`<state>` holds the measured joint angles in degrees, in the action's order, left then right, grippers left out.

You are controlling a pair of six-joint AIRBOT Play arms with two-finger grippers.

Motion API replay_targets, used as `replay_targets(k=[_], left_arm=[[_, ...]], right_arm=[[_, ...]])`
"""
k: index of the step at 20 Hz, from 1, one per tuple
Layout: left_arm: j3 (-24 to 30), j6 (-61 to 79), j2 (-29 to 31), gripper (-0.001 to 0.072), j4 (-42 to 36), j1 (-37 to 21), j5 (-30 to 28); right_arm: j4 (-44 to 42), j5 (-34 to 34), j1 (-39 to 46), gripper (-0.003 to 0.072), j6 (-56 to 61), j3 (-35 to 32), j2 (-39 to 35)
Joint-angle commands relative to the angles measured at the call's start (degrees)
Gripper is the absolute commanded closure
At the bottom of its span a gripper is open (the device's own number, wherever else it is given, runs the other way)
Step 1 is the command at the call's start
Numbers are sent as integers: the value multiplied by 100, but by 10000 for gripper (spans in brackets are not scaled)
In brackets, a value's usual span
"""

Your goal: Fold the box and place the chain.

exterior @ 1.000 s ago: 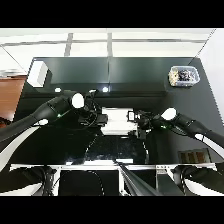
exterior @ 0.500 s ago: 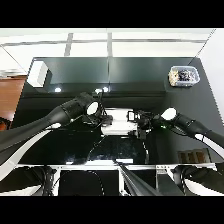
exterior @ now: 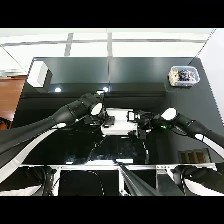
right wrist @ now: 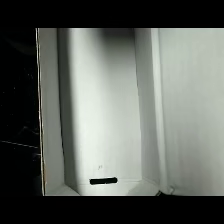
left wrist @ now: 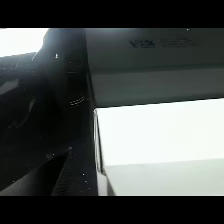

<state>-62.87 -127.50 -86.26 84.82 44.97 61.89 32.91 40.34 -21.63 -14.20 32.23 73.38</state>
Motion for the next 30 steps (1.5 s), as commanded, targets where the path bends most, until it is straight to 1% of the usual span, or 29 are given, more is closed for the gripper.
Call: replay_targets(k=[1,2,3,4,6,7,11,13,16,21,23,26,27,28,29,30], left_arm=[[-7,-50,-13,313,-83,2,-15],[-4,-48,-20,313,-136,2,-15],[-4,-50,-20,333,-136,9,-31],[-4,-48,-20,455,-151,11,-50],[-4,-50,-20,643,-155,11,-68],[-4,-50,-20,686,-155,11,-66],[-7,-50,-20,678,-160,11,-92],[-7,-50,-20,394,-195,11,-125],[-4,-203,-24,396,-111,13,-37],[-4,-345,-37,400,20,13,-50],[-4,-345,-66,426,-9,15,-50],[-7,-345,-111,440,-28,83,-46],[-7,-343,-129,538,-31,94,-15],[-7,-343,-133,669,-20,114,-11],[-7,-343,-133,686,-11,116,-15],[-7,-343,-133,686,-20,116,-15]], right_arm=[[0,-2,-4,243,2,2,2],[0,0,-4,243,2,2,2],[0,-2,-4,243,2,2,2],[-2,-2,-4,243,2,2,2],[-2,-2,-4,243,2,2,2],[0,-2,-4,243,2,2,2],[-2,-2,-4,243,2,2,2],[-2,-2,-4,243,2,2,2],[-2,-2,-4,243,2,2,2],[-2,-2,-4,243,2,2,2],[-2,-2,-4,243,2,2,2],[-2,-2,-4,243,2,2,2],[-2,-2,-4,243,2,2,2],[-2,-2,-4,243,2,2,2],[-2,-2,-4,243,2,2,2],[-2,-2,-4,243,2,2,2]])
